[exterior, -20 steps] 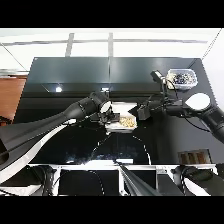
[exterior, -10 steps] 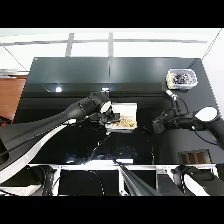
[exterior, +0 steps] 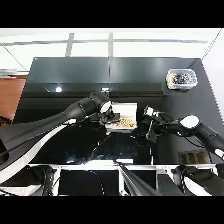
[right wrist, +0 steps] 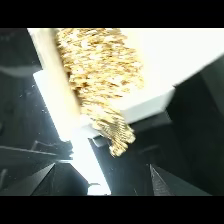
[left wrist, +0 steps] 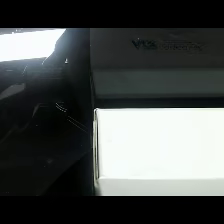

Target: Fold the box and place the chain.

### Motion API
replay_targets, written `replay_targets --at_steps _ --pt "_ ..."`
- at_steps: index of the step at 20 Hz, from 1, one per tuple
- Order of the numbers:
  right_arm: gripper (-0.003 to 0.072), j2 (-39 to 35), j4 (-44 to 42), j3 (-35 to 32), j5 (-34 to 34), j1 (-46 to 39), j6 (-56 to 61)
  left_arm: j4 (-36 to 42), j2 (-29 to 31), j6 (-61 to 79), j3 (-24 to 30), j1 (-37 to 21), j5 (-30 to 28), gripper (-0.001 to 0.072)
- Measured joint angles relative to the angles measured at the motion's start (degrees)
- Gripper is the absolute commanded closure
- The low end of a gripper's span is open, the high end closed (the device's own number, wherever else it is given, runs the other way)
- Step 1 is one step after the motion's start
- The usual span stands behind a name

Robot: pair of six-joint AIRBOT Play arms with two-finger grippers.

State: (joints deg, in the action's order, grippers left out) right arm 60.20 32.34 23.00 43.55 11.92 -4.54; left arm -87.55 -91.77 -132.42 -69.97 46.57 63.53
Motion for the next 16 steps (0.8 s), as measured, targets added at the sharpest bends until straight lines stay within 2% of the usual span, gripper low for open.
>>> replay_targets --at_steps 3,5,16 --pt "-0.0008 2.14 -1.11 0.04 -2.69 0.79 -5.46 0.0 0.0 0.0 0.0 0.0 0.0 0.0677" --pt "0.0145 3.54 -1.6 0.74 -3.87 1.6 -7.32 0.0 0.0 0.0 0.0 0.0 0.0 0.0678" --pt "0.0153 6.84 -2.45 2.62 -7.96 3.82 -9.11 0.0 0.0 0.0 0.0 0.0 -0.07 0.0677"
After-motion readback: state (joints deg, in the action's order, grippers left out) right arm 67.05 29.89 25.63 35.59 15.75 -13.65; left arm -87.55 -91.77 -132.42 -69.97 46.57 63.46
